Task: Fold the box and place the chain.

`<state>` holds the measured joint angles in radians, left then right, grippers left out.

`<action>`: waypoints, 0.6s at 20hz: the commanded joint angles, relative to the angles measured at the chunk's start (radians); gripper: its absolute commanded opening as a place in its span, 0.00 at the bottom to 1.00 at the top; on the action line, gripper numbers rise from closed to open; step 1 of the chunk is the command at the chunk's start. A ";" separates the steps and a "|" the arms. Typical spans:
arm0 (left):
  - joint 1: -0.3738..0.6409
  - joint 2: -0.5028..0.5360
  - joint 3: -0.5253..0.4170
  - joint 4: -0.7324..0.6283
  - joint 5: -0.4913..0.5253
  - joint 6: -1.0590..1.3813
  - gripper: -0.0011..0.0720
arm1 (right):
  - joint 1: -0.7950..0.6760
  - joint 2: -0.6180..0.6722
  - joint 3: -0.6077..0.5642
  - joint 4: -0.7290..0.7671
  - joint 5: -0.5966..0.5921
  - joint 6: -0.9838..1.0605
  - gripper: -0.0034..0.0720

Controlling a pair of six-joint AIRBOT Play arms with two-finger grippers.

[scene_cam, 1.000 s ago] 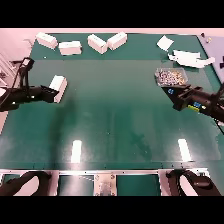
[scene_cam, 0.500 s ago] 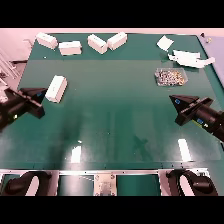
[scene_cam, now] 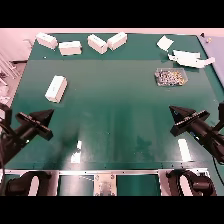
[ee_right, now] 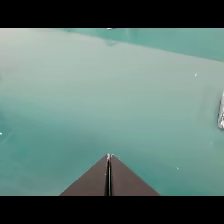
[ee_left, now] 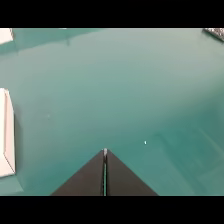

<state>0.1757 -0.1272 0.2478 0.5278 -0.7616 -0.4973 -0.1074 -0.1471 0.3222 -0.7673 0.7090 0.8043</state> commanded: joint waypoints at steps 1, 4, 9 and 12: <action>0.000 0.018 -0.101 -0.012 0.039 0.001 0.05 | 0.000 0.018 -0.057 -0.008 -0.010 -0.004 0.06; 0.000 0.018 -0.120 -0.012 0.041 0.001 0.05 | 0.000 0.018 -0.075 -0.008 -0.010 0.000 0.06; 0.000 0.018 -0.120 -0.013 0.036 0.000 0.05 | 0.000 0.018 -0.077 -0.008 -0.010 0.000 0.06; 0.000 0.018 -0.120 -0.013 0.037 0.000 0.05 | 0.000 0.018 -0.077 -0.008 -0.010 0.000 0.06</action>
<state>0.1757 -0.1101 0.1299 0.5148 -0.7254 -0.4976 -0.1074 -0.1295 0.2474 -0.7753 0.6994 0.8024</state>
